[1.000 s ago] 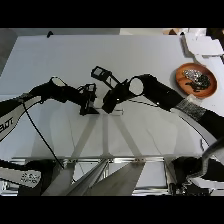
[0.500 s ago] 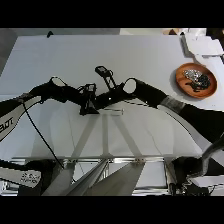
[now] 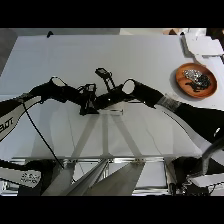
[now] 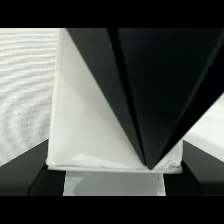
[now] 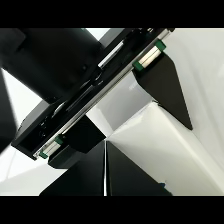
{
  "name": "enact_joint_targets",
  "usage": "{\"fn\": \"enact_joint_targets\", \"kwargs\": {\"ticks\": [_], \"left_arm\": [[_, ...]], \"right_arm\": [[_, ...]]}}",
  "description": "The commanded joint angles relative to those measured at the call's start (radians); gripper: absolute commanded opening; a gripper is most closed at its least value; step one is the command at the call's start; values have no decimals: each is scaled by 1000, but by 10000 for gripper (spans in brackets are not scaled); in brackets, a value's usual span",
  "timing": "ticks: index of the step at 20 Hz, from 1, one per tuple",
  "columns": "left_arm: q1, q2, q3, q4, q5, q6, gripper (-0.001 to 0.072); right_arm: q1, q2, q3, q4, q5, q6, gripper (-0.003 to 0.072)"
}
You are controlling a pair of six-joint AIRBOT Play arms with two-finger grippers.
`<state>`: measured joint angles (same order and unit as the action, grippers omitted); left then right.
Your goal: Fold the box and place the chain.
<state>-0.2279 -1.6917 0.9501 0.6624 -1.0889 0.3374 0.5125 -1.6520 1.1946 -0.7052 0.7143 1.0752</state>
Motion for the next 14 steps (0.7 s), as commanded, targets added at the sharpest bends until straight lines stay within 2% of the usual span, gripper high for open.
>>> {"fn": "enact_joint_targets", "kwargs": {"ticks": [1,6,10,14], "left_arm": [[0,1,0,0,0,2,275],[0,1,0,0,0,2,275],[0,1,0,0,0,2,275],[0,1,0,0,0,2,275]], "right_arm": [[-20,49,1,-11,-7,-2,12],[-128,180,-10,-28,42,1,13],[-190,298,-212,66,-32,-3,11],[-194,303,-363,246,-49,-111,10]]}}
